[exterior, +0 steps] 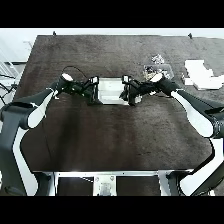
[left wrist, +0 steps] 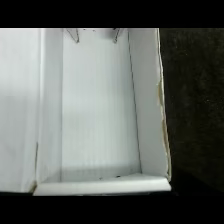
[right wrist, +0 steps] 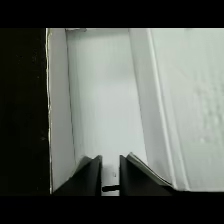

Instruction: Fold the box and place the chain.

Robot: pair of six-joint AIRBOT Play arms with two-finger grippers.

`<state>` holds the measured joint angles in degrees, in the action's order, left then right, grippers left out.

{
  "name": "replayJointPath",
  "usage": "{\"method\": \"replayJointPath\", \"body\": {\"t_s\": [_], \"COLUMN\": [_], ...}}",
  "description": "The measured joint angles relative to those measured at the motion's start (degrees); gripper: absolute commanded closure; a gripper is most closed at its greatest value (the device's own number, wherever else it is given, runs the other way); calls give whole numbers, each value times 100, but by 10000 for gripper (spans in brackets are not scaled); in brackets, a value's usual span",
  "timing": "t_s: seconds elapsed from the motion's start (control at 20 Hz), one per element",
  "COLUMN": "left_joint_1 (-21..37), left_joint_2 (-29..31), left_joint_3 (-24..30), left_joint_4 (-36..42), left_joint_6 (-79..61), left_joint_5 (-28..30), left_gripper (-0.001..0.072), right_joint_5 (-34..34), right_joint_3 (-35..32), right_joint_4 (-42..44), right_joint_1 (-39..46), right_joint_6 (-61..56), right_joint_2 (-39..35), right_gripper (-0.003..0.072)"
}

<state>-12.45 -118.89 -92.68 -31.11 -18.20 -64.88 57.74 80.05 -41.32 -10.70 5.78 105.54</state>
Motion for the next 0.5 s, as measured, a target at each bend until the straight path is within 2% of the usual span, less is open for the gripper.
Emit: {"method": "replayJointPath", "body": {"t_s": [0.2, 0.5], "left_joint_1": [0, 0], "left_joint_2": [0, 0], "left_joint_3": [0, 0], "left_joint_4": [2, 0], "left_joint_6": [4, 4], "left_joint_5": [15, 2], "left_gripper": [349, 349], "right_joint_5": [125, 376], "right_joint_3": [0, 0], "right_joint_4": [-286, -476], "right_joint_1": [157, 586], "right_joint_6": [-501, -1644], "right_joint_2": [-243, -990], "right_gripper": [677, 677]}}
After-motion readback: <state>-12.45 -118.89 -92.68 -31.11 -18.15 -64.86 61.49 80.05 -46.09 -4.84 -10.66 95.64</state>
